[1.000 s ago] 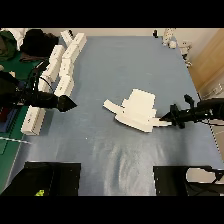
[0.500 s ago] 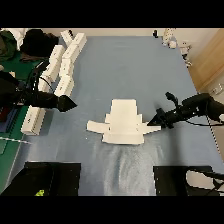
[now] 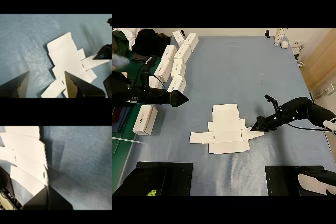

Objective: Fold the box.

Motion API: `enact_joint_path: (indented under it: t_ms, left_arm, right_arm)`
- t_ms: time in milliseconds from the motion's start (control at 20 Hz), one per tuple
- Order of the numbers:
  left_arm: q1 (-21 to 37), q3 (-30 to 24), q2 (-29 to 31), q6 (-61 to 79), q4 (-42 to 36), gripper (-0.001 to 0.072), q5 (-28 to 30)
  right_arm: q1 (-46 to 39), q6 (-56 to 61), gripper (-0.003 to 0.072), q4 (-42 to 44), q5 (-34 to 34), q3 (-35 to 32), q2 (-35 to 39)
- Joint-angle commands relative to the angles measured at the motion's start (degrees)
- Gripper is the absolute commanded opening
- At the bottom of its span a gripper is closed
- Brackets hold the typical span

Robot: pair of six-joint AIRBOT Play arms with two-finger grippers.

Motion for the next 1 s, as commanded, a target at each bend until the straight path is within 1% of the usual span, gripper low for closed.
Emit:
enact_joint_path:
  t_ms: [0,50,450,600,750,950]
  left_arm:
    - [-0.02,-0.02,0.02,-1.53,-3.41,0.0688,0.11]
    - [-0.02,-0.02,0.02,-1.86,-4.13,0.0688,-0.5]
    - [-0.24,-0.02,0.02,-1.92,-4.17,0.0687,0.37]
    - [-0.24,-0.04,-0.44,-4.35,-3.45,0.0687,-0.28]
    - [-0.24,-1.53,-3.67,-4.52,-2.73,0.0686,-2.75]
    - [-0.24,-2.62,-11.45,-4.17,-6.51,0.0686,-4.74]
  right_arm:
    - [1.25,2.56,0.0003,-0.37,2.84,-0.13,0.15]
    - [1.25,2.97,0.0003,-0.37,3.28,-0.13,0.15]
    - [1.25,3.52,0.0003,-0.37,3.5,-0.13,0.15]
    - [1.25,3.52,0.0003,-0.37,3.45,-0.15,0.15]
    - [1.51,1.07,0.0003,-0.39,3.56,-0.63,0.81]
    - [3.87,-1.27,0.0003,-0.61,7.52,-2.73,6.29]
